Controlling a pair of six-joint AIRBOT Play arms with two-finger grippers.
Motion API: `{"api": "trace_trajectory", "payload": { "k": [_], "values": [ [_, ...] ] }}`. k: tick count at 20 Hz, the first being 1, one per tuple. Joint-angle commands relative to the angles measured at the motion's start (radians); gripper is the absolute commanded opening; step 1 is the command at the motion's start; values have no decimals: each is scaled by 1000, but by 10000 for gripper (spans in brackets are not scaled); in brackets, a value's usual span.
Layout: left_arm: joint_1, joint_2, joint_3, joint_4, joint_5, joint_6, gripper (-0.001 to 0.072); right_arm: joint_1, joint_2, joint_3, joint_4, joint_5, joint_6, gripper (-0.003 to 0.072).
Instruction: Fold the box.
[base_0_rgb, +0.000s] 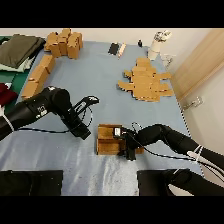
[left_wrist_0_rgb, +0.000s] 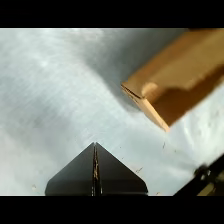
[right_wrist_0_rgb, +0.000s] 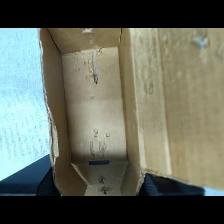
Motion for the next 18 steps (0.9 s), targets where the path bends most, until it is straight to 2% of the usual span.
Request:
{"api": "trace_trajectory", "payload": {
  "k": [1, 2, 3, 4, 5, 8, 10, 13, 18],
  "values": [
    [131, 34, -116, -226, 87, 663, 14, 0, -1, 0, 0, 0, 0, 575],
    [153, 53, -170, -272, 138, 815, 16, 0, -1, 0, 0, 0, 0, 575],
    [165, 66, -220, -310, 178, 940, 85, 0, -1, 0, 0, 0, 0, 575],
    [168, 74, -278, -364, 229, 1050, 495, 0, -1, 0, 0, 0, 0, 575],
    [167, 75, -332, -436, 280, 1139, 691, 0, -1, 0, 0, 0, 0, 575],
    [125, 75, -447, -664, 374, 1429, 697, 0, -1, 0, 0, 0, 0, 575],
    [80, 75, -472, -753, 419, 1546, 697, 0, -1, 0, 0, 0, 0, 575],
    [18, 70, -475, -769, 526, 1553, 697, 0, -1, 0, 0, 0, 0, 575],
    [-32, 31, -475, -764, 540, 1553, 697, 0, -1, 0, 0, 0, 0, 575]
  ]
}}
